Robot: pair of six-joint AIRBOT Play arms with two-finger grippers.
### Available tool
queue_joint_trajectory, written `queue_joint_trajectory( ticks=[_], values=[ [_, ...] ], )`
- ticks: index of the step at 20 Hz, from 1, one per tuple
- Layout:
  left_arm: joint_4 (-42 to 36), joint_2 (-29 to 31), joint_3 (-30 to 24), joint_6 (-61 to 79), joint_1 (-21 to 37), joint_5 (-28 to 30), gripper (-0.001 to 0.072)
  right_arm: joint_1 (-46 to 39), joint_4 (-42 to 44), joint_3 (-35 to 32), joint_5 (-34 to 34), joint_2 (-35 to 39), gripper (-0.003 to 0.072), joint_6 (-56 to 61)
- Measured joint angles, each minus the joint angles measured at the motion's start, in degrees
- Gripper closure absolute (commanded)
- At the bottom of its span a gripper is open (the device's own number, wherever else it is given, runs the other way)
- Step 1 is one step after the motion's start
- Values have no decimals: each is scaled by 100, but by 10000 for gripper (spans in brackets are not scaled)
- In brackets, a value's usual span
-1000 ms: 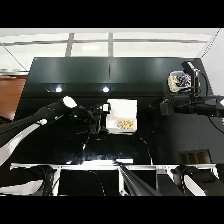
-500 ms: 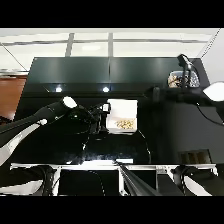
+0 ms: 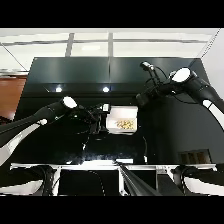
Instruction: Fold the box and place the chain.
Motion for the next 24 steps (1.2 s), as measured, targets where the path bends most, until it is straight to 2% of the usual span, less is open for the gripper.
queue_joint_trajectory(
  ticks=[4,7,13,24],
  values=[
    [2,0,0,-2,0,2,247,48,-96,13,433,387,-26,-656],
    [2,0,0,-2,0,2,247,61,-133,-227,717,603,-25,-846],
    [2,0,2,-2,0,2,246,116,74,-695,743,726,-25,-1419],
    [2,0,2,-2,0,-2,246,671,-208,-789,706,743,-24,-1956]
  ],
)
